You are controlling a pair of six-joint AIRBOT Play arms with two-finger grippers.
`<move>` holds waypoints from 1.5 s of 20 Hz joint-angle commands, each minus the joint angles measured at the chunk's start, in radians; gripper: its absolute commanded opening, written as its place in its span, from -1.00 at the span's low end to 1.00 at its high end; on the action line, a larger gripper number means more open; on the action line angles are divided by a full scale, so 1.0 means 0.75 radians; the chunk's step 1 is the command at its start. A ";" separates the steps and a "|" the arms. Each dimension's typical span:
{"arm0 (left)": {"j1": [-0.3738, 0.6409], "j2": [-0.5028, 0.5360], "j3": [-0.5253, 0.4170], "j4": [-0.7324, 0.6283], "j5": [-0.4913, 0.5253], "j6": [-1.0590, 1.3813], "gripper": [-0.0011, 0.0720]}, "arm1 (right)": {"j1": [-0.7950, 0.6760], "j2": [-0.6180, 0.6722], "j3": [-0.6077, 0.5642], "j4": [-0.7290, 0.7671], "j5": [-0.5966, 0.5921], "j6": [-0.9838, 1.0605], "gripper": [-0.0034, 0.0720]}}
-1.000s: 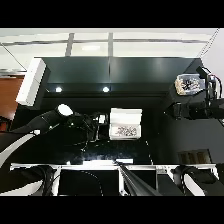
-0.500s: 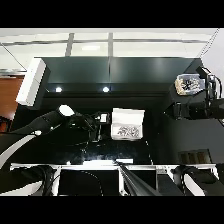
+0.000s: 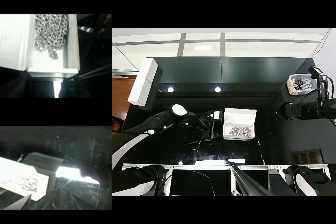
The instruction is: Fold the box and place the chain.
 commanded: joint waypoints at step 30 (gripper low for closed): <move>-0.037 -0.031 0.038 -0.032 -0.008 -0.036 -0.03 | 0.249 -0.307 -0.028 -0.001 -0.629 -0.611 0.89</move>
